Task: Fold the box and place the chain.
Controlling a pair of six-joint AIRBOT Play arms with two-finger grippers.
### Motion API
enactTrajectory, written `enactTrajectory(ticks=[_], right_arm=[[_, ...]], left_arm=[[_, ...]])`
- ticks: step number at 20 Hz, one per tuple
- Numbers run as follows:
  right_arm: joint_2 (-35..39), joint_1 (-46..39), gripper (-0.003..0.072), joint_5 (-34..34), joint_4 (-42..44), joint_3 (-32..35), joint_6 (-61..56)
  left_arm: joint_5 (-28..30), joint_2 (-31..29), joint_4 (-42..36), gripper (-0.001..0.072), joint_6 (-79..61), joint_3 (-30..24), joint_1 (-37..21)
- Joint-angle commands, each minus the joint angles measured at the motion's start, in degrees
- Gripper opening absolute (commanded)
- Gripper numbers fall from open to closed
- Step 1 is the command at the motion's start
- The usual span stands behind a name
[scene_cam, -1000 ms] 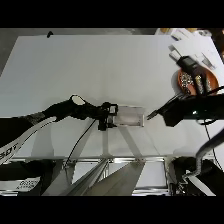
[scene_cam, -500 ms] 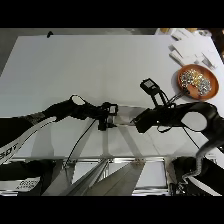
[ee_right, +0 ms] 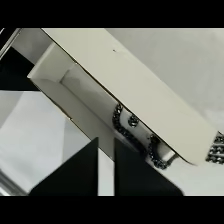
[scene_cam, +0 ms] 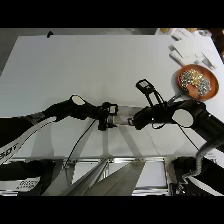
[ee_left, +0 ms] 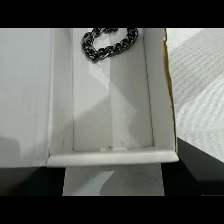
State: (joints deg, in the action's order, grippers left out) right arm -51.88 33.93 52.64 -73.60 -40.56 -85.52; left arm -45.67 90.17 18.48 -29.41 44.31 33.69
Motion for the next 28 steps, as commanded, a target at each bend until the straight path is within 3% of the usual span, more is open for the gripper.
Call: enactTrajectory(ticks=[1, 4, 6, 7, 8, 9, 11, 14, 21, 24, 28], right_arm=[[2.9, -3.9, 0.0039, 5.8, -3.7, -1.2, -0.3], [2.6, -12.6, 0.0019, 12.6, -10.0, -1.2, -6.3], [2.0, -17.1, 0.0019, 11.7, -11.8, -0.1, -7.5], [1.4, -18.6, 0.0059, 10.5, -11.7, 0.7, -7.5], [0.6, -19.1, 0.0228, 9.3, -11.7, 1.7, -7.5], [-0.4, -19.1, 0.0325, 7.9, -11.7, 2.7, -7.5], [-2.4, -19.0, 0.0312, 5.4, -11.3, 4.2, -7.6], [-5.6, -19.0, 0.0219, 3.7, -10.1, 4.6, -7.7], [-11.2, -14.0, 0.0216, 1.9, -9.1, 4.6, -7.7], [-11.3, -13.8, 0.0168, -0.7, -10.7, 4.6, -10.3], [-11.6, -13.8, 0.0169, -1.2, -12.2, 4.6, -12.2]], left_arm=[[0.0, 0.0, 0.0, 0.0252, 0.0, 0.0, 0.0], [0.0, 0.0, 0.0, 0.0252, 0.0, 0.0, 0.0], [0.0, 0.0, 0.0, 0.0252, 0.0, 0.0, 0.0], [0.0, 0.0, 0.0, 0.0252, 0.0, 0.0, 0.0], [0.0, 0.0, 0.0, 0.0252, 0.0, 0.0, 0.0], [0.0, 0.0, 0.0, 0.0252, 0.0, 0.0, 0.0], [0.0, 0.0, 0.0, 0.0252, 0.0, 0.0, 0.0], [0.0, 0.0, 0.0, 0.0252, 0.0, 0.0, 0.0], [0.0, 0.0, 0.0, 0.0252, 0.0, 0.0, 0.0], [0.0, 0.0, 0.0, 0.0252, 0.0, 0.0, 0.0], [0.0, 0.0, 0.0, 0.0252, 0.0, 0.0, 0.0]])
